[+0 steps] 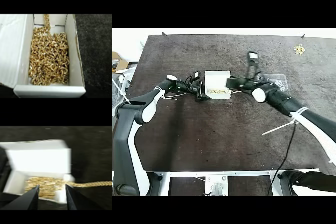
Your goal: Fold the box and place the chain.
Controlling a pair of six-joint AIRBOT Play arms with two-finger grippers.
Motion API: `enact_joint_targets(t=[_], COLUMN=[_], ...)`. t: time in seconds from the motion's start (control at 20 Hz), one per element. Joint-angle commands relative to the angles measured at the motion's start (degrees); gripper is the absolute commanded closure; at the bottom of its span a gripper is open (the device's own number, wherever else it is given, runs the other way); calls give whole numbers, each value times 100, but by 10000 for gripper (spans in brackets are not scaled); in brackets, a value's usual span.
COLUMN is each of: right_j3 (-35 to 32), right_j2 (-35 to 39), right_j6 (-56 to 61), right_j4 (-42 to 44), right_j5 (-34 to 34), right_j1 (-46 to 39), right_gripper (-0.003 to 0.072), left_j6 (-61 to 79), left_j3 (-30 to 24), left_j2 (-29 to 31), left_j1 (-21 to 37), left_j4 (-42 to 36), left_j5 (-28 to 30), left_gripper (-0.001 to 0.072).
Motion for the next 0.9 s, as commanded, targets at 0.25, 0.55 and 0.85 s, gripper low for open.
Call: enact_joint_targets(t=[0.25,0.55,0.85], right_j3=[-280,470,883], right_j2=[-750,-1543,-1996], right_j6=[332,352,634], right_j4=[595,1001,1003], right_j5=[409,516,669], right_j1=[-1506,-1456,-1434], right_gripper=[375,370,371], left_j6=[0,0,0], left_j3=[0,0,0], left_j2=[-2,-2,-2], left_j1=[7,7,7], left_j4=[2,2,0], left_j5=[4,4,2], left_gripper=[366,366,366])
